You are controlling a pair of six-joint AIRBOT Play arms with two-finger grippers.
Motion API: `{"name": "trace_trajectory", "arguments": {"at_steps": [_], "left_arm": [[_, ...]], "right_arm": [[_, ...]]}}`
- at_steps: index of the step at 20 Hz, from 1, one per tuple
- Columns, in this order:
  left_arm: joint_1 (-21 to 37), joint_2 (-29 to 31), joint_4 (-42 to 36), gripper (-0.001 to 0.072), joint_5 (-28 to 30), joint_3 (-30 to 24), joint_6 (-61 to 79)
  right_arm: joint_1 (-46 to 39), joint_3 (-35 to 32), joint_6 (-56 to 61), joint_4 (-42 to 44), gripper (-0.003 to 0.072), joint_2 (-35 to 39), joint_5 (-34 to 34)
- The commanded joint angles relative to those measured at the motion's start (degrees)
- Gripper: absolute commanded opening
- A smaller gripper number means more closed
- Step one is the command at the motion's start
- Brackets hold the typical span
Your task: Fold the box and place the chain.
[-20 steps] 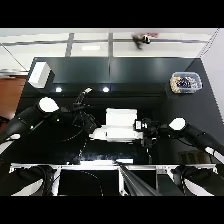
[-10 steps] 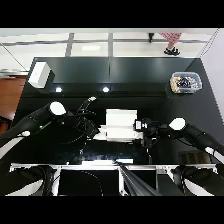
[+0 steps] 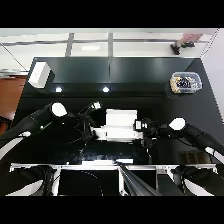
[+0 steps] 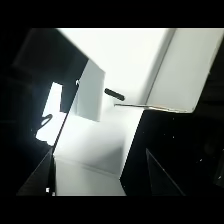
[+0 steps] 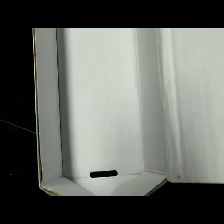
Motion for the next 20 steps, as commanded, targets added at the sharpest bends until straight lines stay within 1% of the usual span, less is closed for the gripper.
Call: {"name": "trace_trajectory", "arguments": {"at_steps": [1,5,7,9,11,12,13,15,17,18,19,20], "left_arm": [[-1.64,0.07,0.17,0.0708,2.49,0.02,9.16],[-5.22,0.07,0.17,0.0703,4.5,0.02,16.55],[-6.93,0.09,0.17,0.0698,6.75,0.04,16.74],[-7.65,0.09,0.17,0.0678,7.72,0.04,16.52],[-7.65,0.11,0.17,0.0594,7.76,0.04,15.65],[-7.67,0.13,0.13,0.0515,7.5,0.04,15.56],[-7.67,0.17,0.07,0.0371,6.62,0.04,15.54],[-7.65,0.42,0.11,0.027,5.11,0.04,15.56],[-7.67,0.76,-0.24,0.027,5.29,0.04,15.5],[-7.67,0.81,-0.85,0.0257,5.88,0.04,15.45],[-7.67,0.81,-1.97,0.0218,6.34,0.04,15.47],[-7.76,0.81,-2.75,0.0218,7.04,0.04,15.47]], "right_arm": [[0.0,0.02,0.07,0.0,0.0317,0.02,-0.02],[0.0,0.02,0.07,0.02,0.0317,0.02,-0.02],[0.0,0.02,0.09,0.0,0.0317,0.02,-0.04],[0.0,0.02,0.09,0.02,0.0317,0.02,-0.04],[0.0,0.02,0.11,0.0,0.0317,0.02,-0.04],[0.0,0.02,0.11,0.0,0.0317,0.02,-0.04],[0.0,0.02,0.11,0.0,0.0317,0.02,-0.04],[0.0,0.02,0.11,0.0,0.0317,0.02,-0.04],[0.0,0.02,0.11,0.0,0.0317,0.02,-0.04],[0.0,0.02,0.11,0.0,0.0317,0.02,-0.07],[0.0,0.02,0.11,0.02,0.0317,0.02,-0.07],[0.0,0.02,0.11,0.0,0.0317,0.02,-0.04]]}}
